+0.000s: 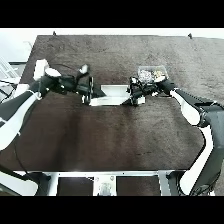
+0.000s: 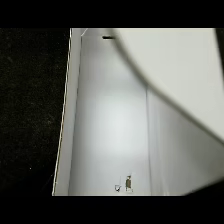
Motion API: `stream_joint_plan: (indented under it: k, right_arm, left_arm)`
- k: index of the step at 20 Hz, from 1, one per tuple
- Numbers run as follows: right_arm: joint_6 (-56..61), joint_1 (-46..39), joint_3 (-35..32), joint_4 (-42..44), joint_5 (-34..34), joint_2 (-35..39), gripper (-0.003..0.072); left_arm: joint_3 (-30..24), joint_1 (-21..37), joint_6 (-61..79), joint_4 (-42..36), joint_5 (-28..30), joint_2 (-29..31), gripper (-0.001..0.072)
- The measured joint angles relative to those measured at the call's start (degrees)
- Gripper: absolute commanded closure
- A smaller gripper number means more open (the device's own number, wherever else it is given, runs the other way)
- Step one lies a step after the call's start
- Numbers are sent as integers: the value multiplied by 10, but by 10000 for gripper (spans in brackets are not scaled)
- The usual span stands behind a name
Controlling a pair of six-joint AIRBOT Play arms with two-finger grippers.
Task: Fold the box and place the chain.
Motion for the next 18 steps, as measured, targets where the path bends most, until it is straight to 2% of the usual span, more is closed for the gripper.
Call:
stream_joint_plan:
  k: [7, 10, 15, 18]
  right_arm:
    - [0, 0, 0, 0, 0, 0, 251]
    - [0, 0, 0, 0, 0, 0, 251]
    - [0, 0, 0, 0, 0, 0, 251]
    - [0, 0, 0, 0, 0, 0, 251]
  left_arm:
    - [-10, -17, -20, -7, 102, -24, 692]
    - [21, -18, -24, -12, 132, -37, 692]
    - [109, -19, -52, -5, 164, -76, 692]
    - [132, -19, -65, 10, 183, -95, 692]
